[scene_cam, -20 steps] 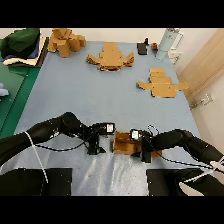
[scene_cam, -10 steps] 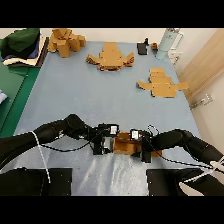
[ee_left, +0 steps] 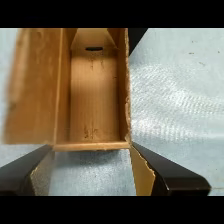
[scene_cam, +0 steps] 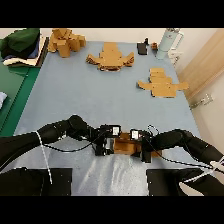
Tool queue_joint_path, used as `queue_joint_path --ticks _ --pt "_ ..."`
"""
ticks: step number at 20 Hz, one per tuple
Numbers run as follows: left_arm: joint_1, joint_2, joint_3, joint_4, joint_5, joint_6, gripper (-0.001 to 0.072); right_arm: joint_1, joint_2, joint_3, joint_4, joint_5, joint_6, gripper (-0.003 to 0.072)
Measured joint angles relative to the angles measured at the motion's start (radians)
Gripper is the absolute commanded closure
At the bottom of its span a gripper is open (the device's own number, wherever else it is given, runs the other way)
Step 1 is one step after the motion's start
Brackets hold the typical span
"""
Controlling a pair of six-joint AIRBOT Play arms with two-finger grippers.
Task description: Fold the box.
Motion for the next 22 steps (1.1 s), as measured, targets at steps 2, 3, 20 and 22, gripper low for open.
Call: queue_joint_path --ticks 2,3,20,22 --pt "-0.005 -0.005 0.000 -0.007 -0.002 0.002 0.0004 0.000 0.000 0.000 0.000 0.000 0.000 0.0147" --pt "-0.009 -0.007 0.000 -0.013 -0.004 0.002 0.0004 0.000 0.000 0.000 0.000 0.000 0.000 0.0147" --pt "-0.051 -0.050 0.006 -0.030 0.049 -0.002 0.0182 0.000 0.000 0.000 0.000 0.000 0.000 0.0147" --pt "-0.051 -0.050 0.006 -0.029 0.049 -0.002 0.0182 0.000 0.000 0.000 0.000 0.000 0.000 0.0147"
